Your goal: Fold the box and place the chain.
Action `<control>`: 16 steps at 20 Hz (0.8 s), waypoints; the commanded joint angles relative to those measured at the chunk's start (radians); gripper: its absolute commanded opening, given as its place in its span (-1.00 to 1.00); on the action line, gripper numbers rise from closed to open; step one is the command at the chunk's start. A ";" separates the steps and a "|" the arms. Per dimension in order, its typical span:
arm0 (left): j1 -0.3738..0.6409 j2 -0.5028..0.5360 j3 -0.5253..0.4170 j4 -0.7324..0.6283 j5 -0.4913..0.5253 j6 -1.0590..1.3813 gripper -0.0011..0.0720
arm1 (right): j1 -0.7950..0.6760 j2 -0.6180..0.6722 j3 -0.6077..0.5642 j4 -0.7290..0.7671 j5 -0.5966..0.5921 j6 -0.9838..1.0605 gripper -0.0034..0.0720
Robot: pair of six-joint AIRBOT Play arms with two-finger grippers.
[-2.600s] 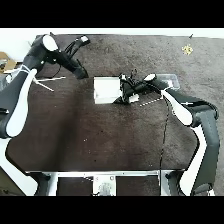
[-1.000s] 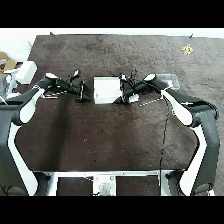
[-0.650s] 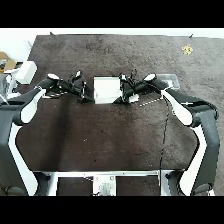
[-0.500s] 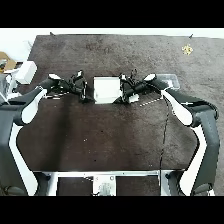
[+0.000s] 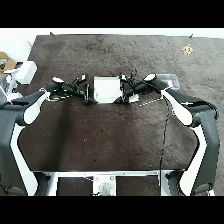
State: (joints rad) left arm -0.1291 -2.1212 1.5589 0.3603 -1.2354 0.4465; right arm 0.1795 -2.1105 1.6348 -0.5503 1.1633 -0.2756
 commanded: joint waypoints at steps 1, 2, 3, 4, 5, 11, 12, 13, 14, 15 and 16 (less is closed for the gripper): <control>-0.001 -0.003 -0.006 -0.032 -0.002 0.045 1.00 | 0.000 0.000 0.000 0.000 0.000 0.000 0.22; -0.001 -0.004 -0.006 -0.032 -0.003 0.045 1.00 | 0.000 0.000 0.000 0.000 0.000 0.000 0.22; -0.001 -0.005 -0.006 -0.032 -0.003 0.045 1.00 | 0.000 0.000 0.000 0.000 0.000 0.000 0.22; -0.002 -0.005 -0.006 -0.031 -0.003 0.045 1.00 | 0.000 0.000 0.000 0.000 0.000 0.000 0.22; -0.005 -0.005 -0.006 -0.031 -0.003 0.045 1.00 | 0.000 0.000 0.000 0.000 0.000 0.000 0.22; -0.042 -0.005 -0.006 -0.027 0.035 0.041 1.00 | 0.000 0.000 0.000 0.000 0.000 0.000 0.22; -0.042 -0.004 -0.006 -0.027 0.033 0.040 1.00 | 0.000 0.000 0.000 0.000 0.000 0.000 0.22; -0.042 -0.004 -0.006 -0.028 0.032 0.040 0.99 | 0.000 0.000 0.000 0.000 0.000 0.000 0.22; -0.042 -0.004 -0.006 -0.028 0.032 0.040 0.99 | 0.000 0.000 0.000 0.000 0.000 0.000 0.22; -0.042 -0.004 -0.006 -0.028 0.032 0.040 0.99 | 0.000 0.000 0.000 0.000 0.000 0.000 0.22; -0.042 -0.004 -0.006 -0.028 0.032 0.040 0.99 | 0.000 0.000 0.000 0.000 0.000 0.000 0.22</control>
